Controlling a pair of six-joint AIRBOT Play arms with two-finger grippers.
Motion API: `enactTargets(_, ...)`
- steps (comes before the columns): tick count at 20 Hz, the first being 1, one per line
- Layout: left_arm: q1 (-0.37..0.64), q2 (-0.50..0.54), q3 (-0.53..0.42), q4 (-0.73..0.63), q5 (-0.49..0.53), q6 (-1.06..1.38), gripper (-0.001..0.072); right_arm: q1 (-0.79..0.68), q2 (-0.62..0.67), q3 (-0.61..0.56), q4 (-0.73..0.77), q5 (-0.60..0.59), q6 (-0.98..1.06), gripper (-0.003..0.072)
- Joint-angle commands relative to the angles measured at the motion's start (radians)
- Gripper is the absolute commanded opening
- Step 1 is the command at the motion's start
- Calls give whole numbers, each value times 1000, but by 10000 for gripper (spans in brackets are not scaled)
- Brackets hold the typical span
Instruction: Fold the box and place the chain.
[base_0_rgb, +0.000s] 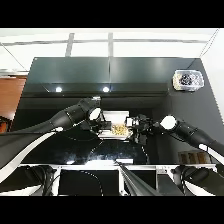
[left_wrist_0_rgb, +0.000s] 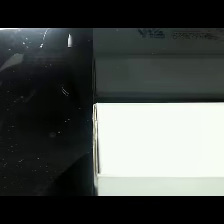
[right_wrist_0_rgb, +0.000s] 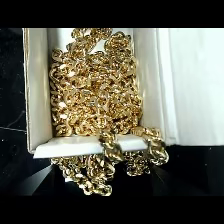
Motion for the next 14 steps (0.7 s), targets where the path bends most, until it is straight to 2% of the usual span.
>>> enactTargets(1,1,0,0,0,0,0,30,0,-6,-1,-3,6,3,504)
enactTargets(2,1,0,0,0,0,0,31,0,-6,0,-3,6,9,437)
enactTargets(3,1,0,0,0,1,0,31,0,-6,-1,-4,6,14,434)
enactTargets(4,1,0,0,0,2,0,31,0,-5,-1,-6,8,24,338)
enactTargets(5,1,0,0,0,2,0,31,0,-3,0,-14,10,29,93)
enactTargets(6,1,0,0,0,2,0,31,0,-1,0,-29,10,40,10)
enactTargets(11,1,0,0,0,3,0,31,-18,51,0,-46,10,157,11)
enactTargets(14,1,0,0,0,3,0,31,-54,125,7,-131,42,334,11)
